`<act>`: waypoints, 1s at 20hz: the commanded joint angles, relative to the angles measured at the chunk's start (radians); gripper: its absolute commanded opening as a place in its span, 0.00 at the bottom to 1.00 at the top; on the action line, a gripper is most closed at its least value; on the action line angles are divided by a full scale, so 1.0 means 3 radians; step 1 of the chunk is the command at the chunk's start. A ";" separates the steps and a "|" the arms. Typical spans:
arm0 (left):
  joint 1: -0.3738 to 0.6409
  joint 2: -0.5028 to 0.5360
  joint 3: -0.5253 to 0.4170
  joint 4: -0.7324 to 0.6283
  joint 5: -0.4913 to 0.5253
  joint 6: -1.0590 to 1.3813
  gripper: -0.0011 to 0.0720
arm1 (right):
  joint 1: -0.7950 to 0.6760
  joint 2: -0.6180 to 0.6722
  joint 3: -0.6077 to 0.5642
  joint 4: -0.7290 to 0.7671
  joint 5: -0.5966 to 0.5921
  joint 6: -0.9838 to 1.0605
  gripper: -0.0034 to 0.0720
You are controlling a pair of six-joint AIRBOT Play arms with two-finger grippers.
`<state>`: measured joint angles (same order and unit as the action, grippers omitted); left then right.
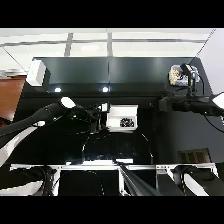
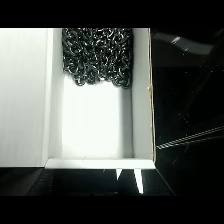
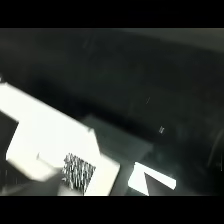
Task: Fold the box and place the chain.
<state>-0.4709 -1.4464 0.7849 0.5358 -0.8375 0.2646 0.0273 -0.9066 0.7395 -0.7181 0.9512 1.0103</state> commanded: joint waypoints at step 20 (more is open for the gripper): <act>-0.0009 -0.0003 0.0003 -0.0003 0.0006 0.0003 0.49 | 0.1049 -0.1082 0.0519 -0.0553 0.0370 -0.2324 0.90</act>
